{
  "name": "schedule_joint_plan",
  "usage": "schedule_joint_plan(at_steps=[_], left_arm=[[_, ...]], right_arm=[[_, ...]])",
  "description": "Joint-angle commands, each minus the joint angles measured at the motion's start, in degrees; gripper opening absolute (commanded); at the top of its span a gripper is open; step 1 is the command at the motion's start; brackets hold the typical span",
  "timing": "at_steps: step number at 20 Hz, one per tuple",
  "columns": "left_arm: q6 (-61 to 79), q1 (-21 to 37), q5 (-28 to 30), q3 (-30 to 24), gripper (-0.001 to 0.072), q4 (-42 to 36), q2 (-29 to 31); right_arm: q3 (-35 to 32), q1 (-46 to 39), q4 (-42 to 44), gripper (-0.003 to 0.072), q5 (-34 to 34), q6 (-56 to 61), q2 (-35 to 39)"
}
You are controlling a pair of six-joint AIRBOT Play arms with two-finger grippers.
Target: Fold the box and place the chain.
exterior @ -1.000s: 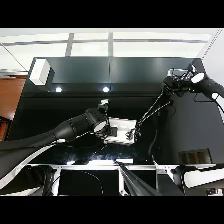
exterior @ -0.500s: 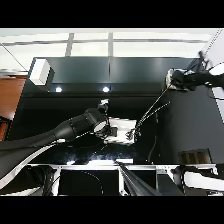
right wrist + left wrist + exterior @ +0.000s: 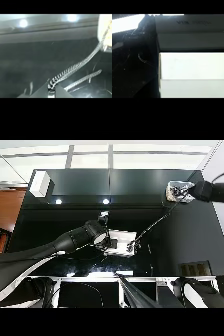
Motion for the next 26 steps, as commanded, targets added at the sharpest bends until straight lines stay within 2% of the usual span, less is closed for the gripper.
schedule_joint_plan(at_steps=[1,5,9,16,19,24,26], left_arm=[[0.0,0.0,0.0,0.0,0.0032,0.0,0.0],[0.0,0.0,0.0,0.0,0.0033,0.0,0.0],[0.0,0.0,0.0,0.0,0.0033,0.0,0.0],[0.0,0.0,0.0,0.0,0.0032,0.0,0.0],[0.0,0.0,0.0,0.0,0.0032,0.0,0.0],[0.0,0.0,0.0,0.0,0.0033,0.0,0.0],[0.0,0.0,-0.1,0.0,0.0033,0.0,0.0]], right_arm=[[-7.1,1.3,6.1,0.0046,4.2,-0.2,9.9],[-13.7,8.4,11.3,0.0046,6.2,0.1,13.2],[-17.9,17.1,11.2,0.0046,1.4,2.6,13.2],[-20.1,26.2,12.2,0.0046,-4.7,5.9,12.8],[-20.1,30.4,15.3,0.0046,-6.1,5.9,10.4],[-20.1,35.8,15.5,0.005,-10.4,5.8,5.5],[-19.8,34.3,14.3,0.041,-8.9,5.8,5.7]])
